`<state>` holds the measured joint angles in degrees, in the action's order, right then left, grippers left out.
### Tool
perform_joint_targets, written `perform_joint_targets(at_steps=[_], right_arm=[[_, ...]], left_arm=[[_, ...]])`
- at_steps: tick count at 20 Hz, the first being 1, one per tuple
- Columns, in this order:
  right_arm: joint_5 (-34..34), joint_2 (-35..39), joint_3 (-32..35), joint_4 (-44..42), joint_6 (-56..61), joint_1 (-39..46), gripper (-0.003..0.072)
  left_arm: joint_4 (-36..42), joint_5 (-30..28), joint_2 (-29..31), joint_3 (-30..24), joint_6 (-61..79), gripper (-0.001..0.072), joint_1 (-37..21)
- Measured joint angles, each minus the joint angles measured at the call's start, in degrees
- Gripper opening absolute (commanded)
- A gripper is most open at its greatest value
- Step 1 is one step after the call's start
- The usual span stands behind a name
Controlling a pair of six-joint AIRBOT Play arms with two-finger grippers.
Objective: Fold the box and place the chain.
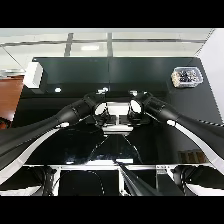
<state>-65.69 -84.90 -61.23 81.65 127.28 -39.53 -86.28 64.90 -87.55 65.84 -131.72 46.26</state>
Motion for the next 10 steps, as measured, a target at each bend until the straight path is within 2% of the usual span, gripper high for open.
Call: perform_joint_targets(at_steps=[2, 3, 4, 5, 10], right_arm=[[0.26, 0.00, 0.00, -0.17, -0.17, 0.00, 0.0014], [0.39, 0.00, 0.00, -0.22, -0.20, 0.02, 0.0087], [0.46, 0.00, 0.00, -0.28, -0.35, 0.02, 0.0303], [0.79, 0.02, 0.00, -0.44, -0.57, 0.00, 0.0329], [1.18, 1.99, 0.00, 0.42, -5.62, 0.00, 0.0329]], left_arm=[[0.00, -0.04, 0.00, 0.00, 0.02, 0.0025, 0.00], [0.00, -0.04, 0.00, 0.00, 0.04, 0.0026, 0.00], [0.00, -0.09, 0.00, 0.00, 0.13, 0.0026, 0.00], [0.02, -0.35, 0.00, 0.00, 0.22, 0.0026, 0.00], [0.17, -0.22, 0.00, 0.00, 0.20, 0.0025, 0.00]])
